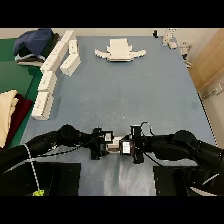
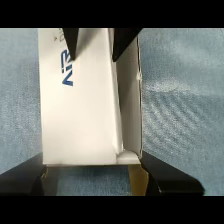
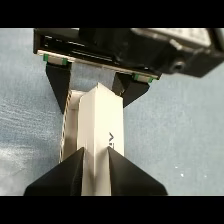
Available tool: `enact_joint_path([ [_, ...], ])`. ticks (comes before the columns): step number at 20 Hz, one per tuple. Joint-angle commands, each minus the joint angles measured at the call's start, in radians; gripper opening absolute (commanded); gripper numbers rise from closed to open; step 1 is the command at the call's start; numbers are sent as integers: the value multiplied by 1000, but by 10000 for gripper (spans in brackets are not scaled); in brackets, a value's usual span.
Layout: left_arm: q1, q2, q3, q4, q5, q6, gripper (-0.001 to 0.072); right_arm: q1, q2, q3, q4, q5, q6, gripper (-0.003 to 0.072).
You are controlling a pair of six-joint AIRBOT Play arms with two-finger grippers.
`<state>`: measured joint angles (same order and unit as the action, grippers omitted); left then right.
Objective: Fold the box.
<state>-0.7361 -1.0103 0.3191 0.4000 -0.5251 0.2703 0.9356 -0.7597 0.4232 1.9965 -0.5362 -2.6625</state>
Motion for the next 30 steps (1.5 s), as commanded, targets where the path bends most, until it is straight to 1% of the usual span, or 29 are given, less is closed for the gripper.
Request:
enact_joint_path([
  [1,0,0,0,0,-1,-1,462,23,-2,-1,21,-26,2,221],
  [9,0,0,0,0,-1,-1,462,33,-31,-1,42,-26,3,221],
  [15,0,0,0,0,-1,-1,462,32,-27,0,42,-23,3,243],
  [16,0,0,0,0,-1,-1,462,32,-20,0,42,-22,3,314],
  [17,0,0,0,0,-1,-1,462,32,-11,0,42,-23,3,420],
  [18,0,0,0,0,-1,-1,462,32,2,0,41,-23,3,436],
  [21,0,0,0,0,-1,-1,462,32,38,0,28,-25,11,444],
  [22,0,0,0,0,-1,-1,462,32,50,0,18,-26,26,470],
  [23,0,0,0,0,-1,-1,462,32,59,0,15,-29,29,553],
  [24,0,0,0,0,-1,-1,462,32,69,0,15,-32,29,563],
  [27,0,0,0,0,-1,-1,462,32,102,0,16,-33,75,558],
  [28,0,0,0,0,-1,-1,462,32,116,-1,16,-34,122,524],
  [29,0,0,0,0,-1,-1,462,32,133,-1,15,-34,183,522],
  [30,0,0,0,0,-1,-1,462,31,148,-1,15,-34,249,414],
])
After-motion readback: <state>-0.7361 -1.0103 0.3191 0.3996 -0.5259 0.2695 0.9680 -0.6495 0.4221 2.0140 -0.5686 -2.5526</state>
